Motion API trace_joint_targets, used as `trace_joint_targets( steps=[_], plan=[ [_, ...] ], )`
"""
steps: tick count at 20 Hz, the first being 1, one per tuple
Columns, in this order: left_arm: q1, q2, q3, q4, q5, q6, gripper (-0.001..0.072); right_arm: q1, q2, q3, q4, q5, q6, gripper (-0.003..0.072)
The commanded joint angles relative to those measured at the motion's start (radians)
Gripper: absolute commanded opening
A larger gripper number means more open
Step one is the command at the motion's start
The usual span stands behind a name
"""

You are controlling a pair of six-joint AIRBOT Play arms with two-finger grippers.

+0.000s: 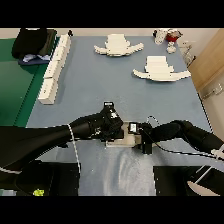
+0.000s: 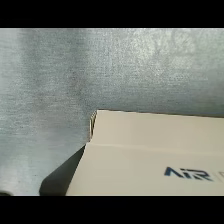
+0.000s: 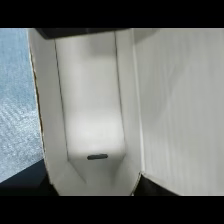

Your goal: Fold the box.

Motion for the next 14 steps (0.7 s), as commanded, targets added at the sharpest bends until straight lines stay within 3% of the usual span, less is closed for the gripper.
trace_joint_targets(
  steps=[1, 4, 5, 6, 7, 10, 14],
  plan=[
    [0.0, -0.004, 0.004, 0.01, -0.016, -0.025, 0.0012, 0.001, 0.0, 0.001, 0.0, 0.0, 0.0, 0.0505],
    [0.0, -0.004, 0.004, 0.006, -0.016, -0.023, 0.0016, 0.001, 0.0, 0.001, 0.0, 0.0, 0.0, 0.0505],
    [0.0, -0.003, 0.004, 0.005, -0.016, -0.019, 0.0231, 0.001, 0.0, 0.001, 0.0, 0.0, 0.0, 0.0505],
    [0.0, 0.001, 0.004, 0.001, -0.017, -0.022, 0.0594, 0.001, 0.0, 0.001, 0.0, 0.0, 0.0, 0.0505],
    [0.0, 0.007, 0.004, -0.003, -0.017, -0.022, 0.0664, 0.001, 0.0, 0.001, 0.0, 0.0, 0.0, 0.0506],
    [0.0, 0.062, 0.004, -0.005, -0.029, 0.006, 0.0665, 0.001, 0.0, 0.001, 0.0, 0.0, 0.0, 0.0506],
    [0.0, 0.219, 0.004, -0.021, -0.124, 0.039, 0.0664, 0.001, 0.0, 0.001, 0.0, 0.0, 0.0, 0.0506]
  ],
)
